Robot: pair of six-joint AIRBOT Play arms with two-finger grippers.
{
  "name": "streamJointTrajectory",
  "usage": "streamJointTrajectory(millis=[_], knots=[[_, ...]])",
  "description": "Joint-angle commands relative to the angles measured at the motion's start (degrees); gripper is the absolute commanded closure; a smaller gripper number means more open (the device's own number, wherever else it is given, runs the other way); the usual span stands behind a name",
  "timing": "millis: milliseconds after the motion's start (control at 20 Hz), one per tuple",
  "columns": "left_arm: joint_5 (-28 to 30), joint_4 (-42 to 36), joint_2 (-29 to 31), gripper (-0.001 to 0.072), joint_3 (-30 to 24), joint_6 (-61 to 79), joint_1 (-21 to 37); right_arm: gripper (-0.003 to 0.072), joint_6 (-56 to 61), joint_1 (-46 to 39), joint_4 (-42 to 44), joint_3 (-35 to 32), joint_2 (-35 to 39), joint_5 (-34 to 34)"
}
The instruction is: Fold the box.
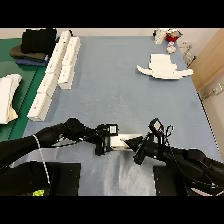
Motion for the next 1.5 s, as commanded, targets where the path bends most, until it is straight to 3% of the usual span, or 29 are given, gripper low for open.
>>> streamJointTrajectory(millis=[0,200,450,600,900,1100,1450], knots=[[0.0,0.1,0.0,0.0198,0.0,0.1,0.0,0.0683,0.0,-3.9,-5.0,4.4,-0.3,-11.4],[0.0,0.0,0.0,0.0199,0.0,0.1,0.0,0.0683,0.6,-16.6,-14.6,18.6,-5.6,-36.3],[0.0,0.0,0.0,0.0198,0.0,0.1,0.0,0.0684,-4.4,-30.0,-24.5,36.1,-17.3,-52.4],[0.1,0.0,0.0,0.0198,0.0,0.1,0.0,0.0683,-4.4,-36.5,-31.4,43.0,-26.4,-54.8],[0.0,0.0,0.0,0.0198,0.0,0.1,0.0,0.0685,-1.4,-45.0,-21.3,54.0,-39.6,-58.1],[0.0,0.0,0.0,0.0198,0.0,0.1,0.0,0.0684,1.0,-46.1,-20.8,55.5,-44.8,-59.0],[0.0,0.0,0.0,0.0198,0.0,0.1,0.0,0.0683,1.0,-46.1,-20.8,55.5,-45.5,-59.1]])
